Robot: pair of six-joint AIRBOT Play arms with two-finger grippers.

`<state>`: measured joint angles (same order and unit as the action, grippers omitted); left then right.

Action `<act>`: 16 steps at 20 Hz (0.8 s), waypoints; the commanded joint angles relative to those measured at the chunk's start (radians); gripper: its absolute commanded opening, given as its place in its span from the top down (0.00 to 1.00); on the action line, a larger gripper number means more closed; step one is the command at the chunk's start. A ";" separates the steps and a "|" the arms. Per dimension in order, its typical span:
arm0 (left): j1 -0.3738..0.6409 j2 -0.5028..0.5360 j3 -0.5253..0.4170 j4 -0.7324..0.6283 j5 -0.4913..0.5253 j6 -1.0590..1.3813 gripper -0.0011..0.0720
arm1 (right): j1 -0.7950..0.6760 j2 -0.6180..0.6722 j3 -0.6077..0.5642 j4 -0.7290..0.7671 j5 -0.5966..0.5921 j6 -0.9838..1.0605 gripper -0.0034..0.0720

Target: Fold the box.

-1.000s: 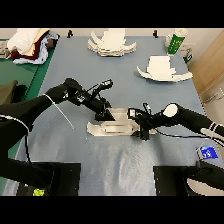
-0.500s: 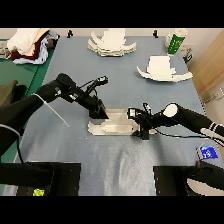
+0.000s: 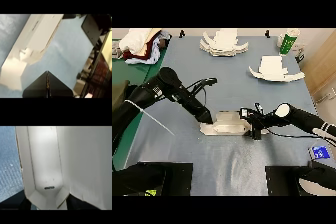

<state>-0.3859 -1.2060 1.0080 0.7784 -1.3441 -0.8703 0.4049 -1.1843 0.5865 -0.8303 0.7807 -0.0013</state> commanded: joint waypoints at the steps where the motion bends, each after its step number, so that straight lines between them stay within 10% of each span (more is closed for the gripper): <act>1: -0.080 -0.041 0.043 -0.097 0.198 -0.114 0.97 | 0.000 0.000 0.000 0.000 0.000 0.000 0.26; 16: -0.001 -0.386 0.072 -0.255 0.228 -0.171 0.97 | 0.000 0.000 0.000 0.000 0.000 0.000 0.26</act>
